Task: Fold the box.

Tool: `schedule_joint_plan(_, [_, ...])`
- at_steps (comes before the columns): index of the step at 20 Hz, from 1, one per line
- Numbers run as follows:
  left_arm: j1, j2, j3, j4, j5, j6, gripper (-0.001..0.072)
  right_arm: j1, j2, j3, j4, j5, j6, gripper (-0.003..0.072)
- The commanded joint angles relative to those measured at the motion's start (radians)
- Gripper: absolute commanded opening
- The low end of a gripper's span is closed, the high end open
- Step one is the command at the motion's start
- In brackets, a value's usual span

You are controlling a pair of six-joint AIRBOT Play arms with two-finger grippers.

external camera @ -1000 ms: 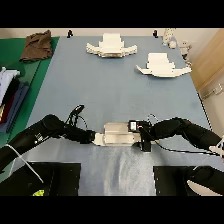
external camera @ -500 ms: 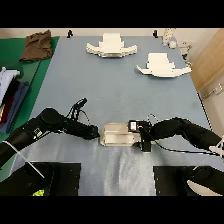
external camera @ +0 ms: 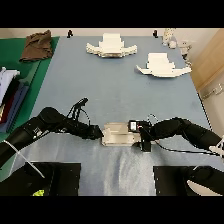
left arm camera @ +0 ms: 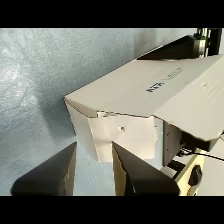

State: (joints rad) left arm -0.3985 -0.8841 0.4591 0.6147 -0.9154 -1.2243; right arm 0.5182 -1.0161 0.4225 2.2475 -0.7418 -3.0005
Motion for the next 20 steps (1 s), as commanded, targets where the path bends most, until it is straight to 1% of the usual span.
schedule_joint_plan(1, [0.000, -0.001, 0.001, -0.010, 0.011, 0.002, 0.0340, 0.000, -0.001, 0.000, 0.000, 0.000, 0.000, 0.0443])
schedule_joint_plan(3, [-0.001, -0.001, 0.001, -0.019, 0.014, 0.001, 0.0342, 0.000, -0.001, 0.000, 0.000, 0.000, 0.000, 0.0443])
schedule_joint_plan(4, [-0.001, -0.001, 0.001, -0.025, 0.017, 0.004, 0.0368, 0.000, -0.001, 0.000, 0.000, 0.000, 0.000, 0.0444])
schedule_joint_plan(5, [-0.002, -0.001, 0.001, -0.026, 0.014, 0.000, 0.0368, 0.000, -0.001, 0.000, 0.000, 0.000, 0.000, 0.0444])
schedule_joint_plan(8, [-0.045, -0.001, 0.006, -0.008, 0.037, -0.091, 0.0368, 0.000, -0.001, 0.000, 0.000, 0.000, 0.000, 0.0444])
schedule_joint_plan(10, [-0.113, -0.001, 0.020, 0.055, 0.086, -0.191, 0.0368, 0.000, -0.001, 0.000, 0.000, 0.000, 0.000, 0.0443])
schedule_joint_plan(12, [-0.184, -0.002, 0.048, 0.180, 0.121, -0.340, 0.0368, 0.000, -0.001, 0.000, 0.000, 0.000, 0.000, 0.0444])
schedule_joint_plan(15, [-0.261, -0.002, 0.097, 0.395, 0.119, -0.586, 0.0367, 0.000, -0.001, 0.000, 0.000, 0.000, 0.000, 0.0444])
schedule_joint_plan(16, [-0.280, -0.002, 0.111, 0.439, 0.119, -0.640, 0.0367, 0.000, -0.001, 0.000, 0.000, 0.000, 0.000, 0.0443])
schedule_joint_plan(17, [-0.299, -0.003, 0.123, 0.463, 0.120, -0.669, 0.0367, 0.000, -0.001, 0.000, 0.000, 0.000, 0.000, 0.0443])
schedule_joint_plan(20, [-0.334, -0.015, 0.135, 0.467, 0.127, -0.719, 0.0367, 0.000, -0.001, 0.000, 0.000, 0.000, 0.000, 0.0444])
